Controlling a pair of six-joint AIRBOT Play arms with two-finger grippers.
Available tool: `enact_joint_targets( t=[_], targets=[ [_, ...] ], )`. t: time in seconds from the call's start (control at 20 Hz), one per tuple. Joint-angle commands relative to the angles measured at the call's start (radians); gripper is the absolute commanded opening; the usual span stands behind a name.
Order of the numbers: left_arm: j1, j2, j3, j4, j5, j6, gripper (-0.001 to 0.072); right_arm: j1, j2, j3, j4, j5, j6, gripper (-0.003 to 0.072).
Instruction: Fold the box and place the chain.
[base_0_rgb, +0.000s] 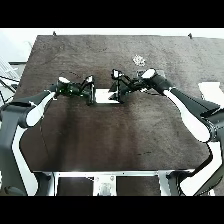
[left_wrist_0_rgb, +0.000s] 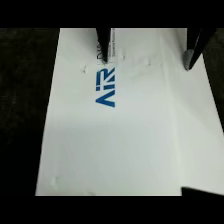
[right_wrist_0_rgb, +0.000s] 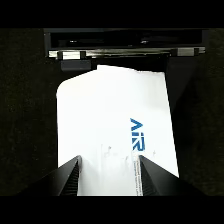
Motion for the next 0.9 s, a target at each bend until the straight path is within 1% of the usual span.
enact_joint_targets(
  t=[0.0, 0.15, 0.5, 0.7, 0.85],
  targets=[
    [0.000, 0.000, 0.000, 0.000, 0.000, 0.000, 0.0357, 0.003, 0.006, 0.000, 0.000, -0.047, -0.012, 0.0453],
    [0.000, 0.000, 0.000, 0.000, 0.000, 0.000, 0.0357, 0.002, 0.010, 0.002, 0.000, -0.082, -0.012, 0.0453],
    [0.000, 0.000, 0.000, 0.000, 0.000, 0.000, 0.0357, 0.001, 0.042, 0.040, 0.001, -0.087, -0.011, 0.0440],
    [0.000, 0.000, 0.000, 0.000, 0.000, 0.000, 0.0357, -0.002, 0.062, 0.039, -0.012, -0.087, -0.011, 0.0439],
    [0.000, 0.000, 0.000, 0.000, 0.000, 0.000, 0.0357, -0.002, 0.055, 0.030, -0.039, -0.103, -0.011, 0.0418]
  ],
)
